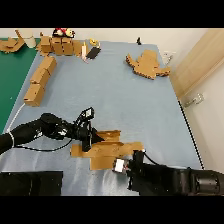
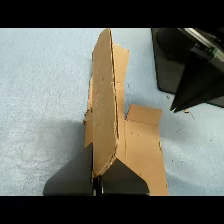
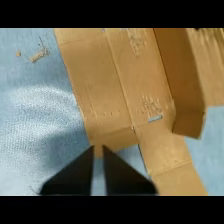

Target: Fold the box.

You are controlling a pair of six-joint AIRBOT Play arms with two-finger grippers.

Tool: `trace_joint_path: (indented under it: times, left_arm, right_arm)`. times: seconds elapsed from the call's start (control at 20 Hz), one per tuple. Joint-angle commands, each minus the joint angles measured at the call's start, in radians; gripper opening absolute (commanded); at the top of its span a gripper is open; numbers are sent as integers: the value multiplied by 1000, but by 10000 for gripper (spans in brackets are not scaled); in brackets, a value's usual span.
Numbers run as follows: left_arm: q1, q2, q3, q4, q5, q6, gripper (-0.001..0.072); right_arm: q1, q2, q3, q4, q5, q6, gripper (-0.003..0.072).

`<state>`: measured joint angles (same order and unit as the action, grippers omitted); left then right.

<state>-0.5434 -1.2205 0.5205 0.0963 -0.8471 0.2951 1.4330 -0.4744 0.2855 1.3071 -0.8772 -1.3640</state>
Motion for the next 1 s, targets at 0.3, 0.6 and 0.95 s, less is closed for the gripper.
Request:
trace_joint_path:
  times: [0.3,0.6,0.95]
  left_arm:
    - [1,0,0,0,0,0,12]
    - [1,0,0,0,0,0,12]
    - [1,0,0,0,0,0,12]
  right_arm:
    - [102,-216,-11,-172,113,73,484]
    - [101,-244,-7,-261,128,90,484]
    - [101,-244,-6,-352,126,127,484]
